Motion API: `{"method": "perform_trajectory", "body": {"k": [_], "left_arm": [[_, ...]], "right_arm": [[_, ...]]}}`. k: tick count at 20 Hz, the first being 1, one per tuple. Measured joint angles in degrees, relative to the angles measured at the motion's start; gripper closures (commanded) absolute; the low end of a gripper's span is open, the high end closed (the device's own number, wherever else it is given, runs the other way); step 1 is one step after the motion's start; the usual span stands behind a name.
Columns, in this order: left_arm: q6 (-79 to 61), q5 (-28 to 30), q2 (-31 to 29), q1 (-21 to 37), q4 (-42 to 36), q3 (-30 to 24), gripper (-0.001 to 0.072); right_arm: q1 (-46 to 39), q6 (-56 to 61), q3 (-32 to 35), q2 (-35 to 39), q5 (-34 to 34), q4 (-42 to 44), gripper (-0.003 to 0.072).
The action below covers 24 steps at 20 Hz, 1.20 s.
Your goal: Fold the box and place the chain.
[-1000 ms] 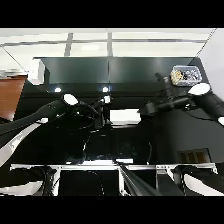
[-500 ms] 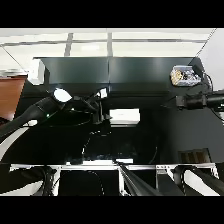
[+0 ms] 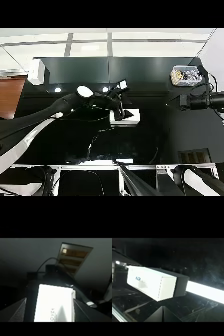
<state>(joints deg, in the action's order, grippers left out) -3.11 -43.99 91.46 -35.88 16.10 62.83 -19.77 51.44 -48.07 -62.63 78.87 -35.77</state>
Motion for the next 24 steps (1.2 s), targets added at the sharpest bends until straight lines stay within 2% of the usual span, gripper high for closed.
{"method": "perform_trajectory", "body": {"k": [4, 11, 24], "left_arm": [[3.8, -0.5, 2.1, -0.4, 1.3, 1.6, -0.0004], [11.1, -3.4, 2.8, -0.4, 9.6, 2.4, -0.0004], [11.3, -5.6, 2.8, -0.5, 15.6, 2.6, -0.0003]], "right_arm": [[-0.1, 0.0, 0.0, 0.0, 0.0, -0.1, 0.0674], [-0.1, 0.0, 0.0, 0.0, -0.9, -0.2, 0.0674], [-0.1, 0.0, 0.0, 0.0, -1.1, -0.5, 0.0674]]}}
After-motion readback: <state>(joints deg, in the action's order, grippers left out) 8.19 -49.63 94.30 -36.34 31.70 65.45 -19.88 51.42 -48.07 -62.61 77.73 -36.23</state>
